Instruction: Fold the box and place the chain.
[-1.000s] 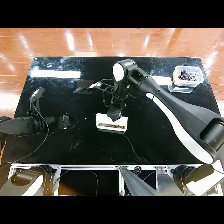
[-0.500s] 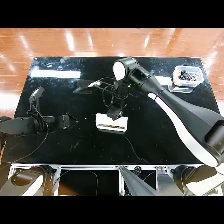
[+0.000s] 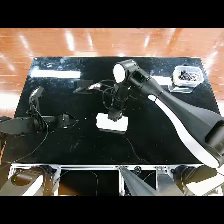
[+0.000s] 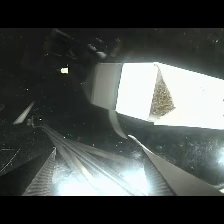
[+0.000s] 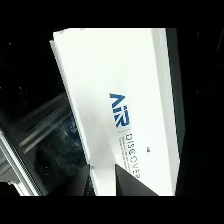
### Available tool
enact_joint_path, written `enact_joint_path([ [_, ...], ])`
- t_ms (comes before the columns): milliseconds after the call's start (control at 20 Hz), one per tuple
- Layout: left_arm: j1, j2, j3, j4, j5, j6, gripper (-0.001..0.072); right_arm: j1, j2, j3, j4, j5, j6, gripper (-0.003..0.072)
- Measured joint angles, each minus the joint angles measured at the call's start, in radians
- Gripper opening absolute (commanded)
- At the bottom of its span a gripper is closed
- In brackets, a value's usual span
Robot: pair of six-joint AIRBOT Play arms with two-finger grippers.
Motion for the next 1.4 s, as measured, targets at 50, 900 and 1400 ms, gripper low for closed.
enact_joint_path([
  [50, 0.000, 0.000, 0.000, 0.000, 0.000, 0.000, 0.0631, 0.003, 0.000, -0.007, -0.002, -0.003, 0.000, 0.0195],
  [900, 0.000, 0.000, 0.000, 0.000, 0.000, 0.000, 0.0631, 0.015, 0.019, -0.025, -0.062, -0.023, 0.016, 0.0554],
  [1400, 0.000, 0.000, 0.000, 0.000, 0.000, 0.000, 0.0631, 0.015, 0.020, -0.025, -0.134, -0.066, 0.018, 0.0311],
])
